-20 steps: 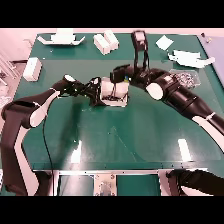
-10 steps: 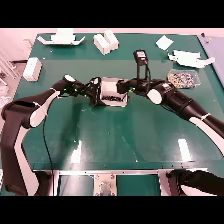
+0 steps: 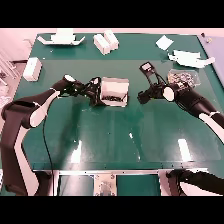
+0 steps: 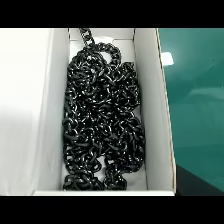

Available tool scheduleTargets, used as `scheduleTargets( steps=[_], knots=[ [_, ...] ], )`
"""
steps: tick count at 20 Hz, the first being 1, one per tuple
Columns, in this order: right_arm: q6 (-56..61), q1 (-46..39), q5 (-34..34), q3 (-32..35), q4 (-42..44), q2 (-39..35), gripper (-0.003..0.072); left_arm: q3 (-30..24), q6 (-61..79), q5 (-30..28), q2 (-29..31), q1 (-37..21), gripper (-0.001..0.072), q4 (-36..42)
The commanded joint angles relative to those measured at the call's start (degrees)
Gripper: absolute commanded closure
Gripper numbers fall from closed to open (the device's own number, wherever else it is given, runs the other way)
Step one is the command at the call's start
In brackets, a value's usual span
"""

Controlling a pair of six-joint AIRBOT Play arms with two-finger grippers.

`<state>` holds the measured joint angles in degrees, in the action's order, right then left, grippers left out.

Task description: Fold the box and place the chain.

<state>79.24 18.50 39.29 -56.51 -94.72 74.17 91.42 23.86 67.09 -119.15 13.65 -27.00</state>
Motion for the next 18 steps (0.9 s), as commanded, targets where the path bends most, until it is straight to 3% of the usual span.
scheduleTargets(
  steps=[1, 9, 14, 18],
  knots=[
    [-16.4, -1.1, -1.6, 1.4, 5.4, 2.8, 0.0141, 0.1, 0.0, -0.1, 0.0, 0.0, 0.0313, 0.0],
    [-40.7, -0.8, -6.7, 1.4, 26.4, 9.0, 0.0141, 0.1, 0.0, -0.1, 0.0, 0.0, 0.0313, 0.0],
    [-43.5, -0.6, -13.0, 0.9, 27.3, 13.0, 0.0141, 0.1, 0.0, 0.0, 0.0, 0.0, 0.0313, 0.0],
    [-44.0, 0.3, -13.7, -1.9, 27.5, 16.3, 0.0154, 0.1, 0.0, -0.1, 0.0, 0.0, 0.0313, 0.0]
  ],
)
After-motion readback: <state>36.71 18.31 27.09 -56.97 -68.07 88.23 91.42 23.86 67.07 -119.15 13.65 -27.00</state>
